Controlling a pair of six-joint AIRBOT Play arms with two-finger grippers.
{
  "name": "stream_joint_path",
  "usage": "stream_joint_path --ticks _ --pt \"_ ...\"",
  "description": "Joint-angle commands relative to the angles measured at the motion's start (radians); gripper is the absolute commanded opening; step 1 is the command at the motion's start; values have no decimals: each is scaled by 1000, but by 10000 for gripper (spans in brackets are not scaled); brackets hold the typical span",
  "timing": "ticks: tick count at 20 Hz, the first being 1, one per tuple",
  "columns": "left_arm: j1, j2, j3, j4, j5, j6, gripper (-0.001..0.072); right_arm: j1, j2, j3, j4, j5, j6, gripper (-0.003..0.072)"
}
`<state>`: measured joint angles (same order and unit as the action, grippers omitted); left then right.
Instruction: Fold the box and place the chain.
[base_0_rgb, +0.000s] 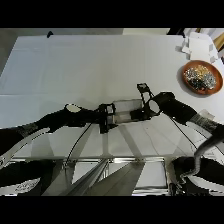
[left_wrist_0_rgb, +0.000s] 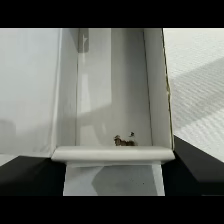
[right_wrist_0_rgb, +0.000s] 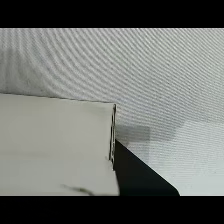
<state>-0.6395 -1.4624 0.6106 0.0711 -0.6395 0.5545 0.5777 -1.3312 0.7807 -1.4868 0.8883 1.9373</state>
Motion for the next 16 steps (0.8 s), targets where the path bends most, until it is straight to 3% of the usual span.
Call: stream_joint_path --ticks 1,4,7,16 --pt "0 0 0 8 0 3 135 1 2 1 -10 11 -8 12" --pt "0 0 0 8 0 3 135 1 2 1 -9 14 -9 42" --pt "0 0 0 8 0 3 135 1 8 1 -11 20 -9 197" --pt "0 0 0 8 0 3 135 1 72 1 -72 13 -3 196"
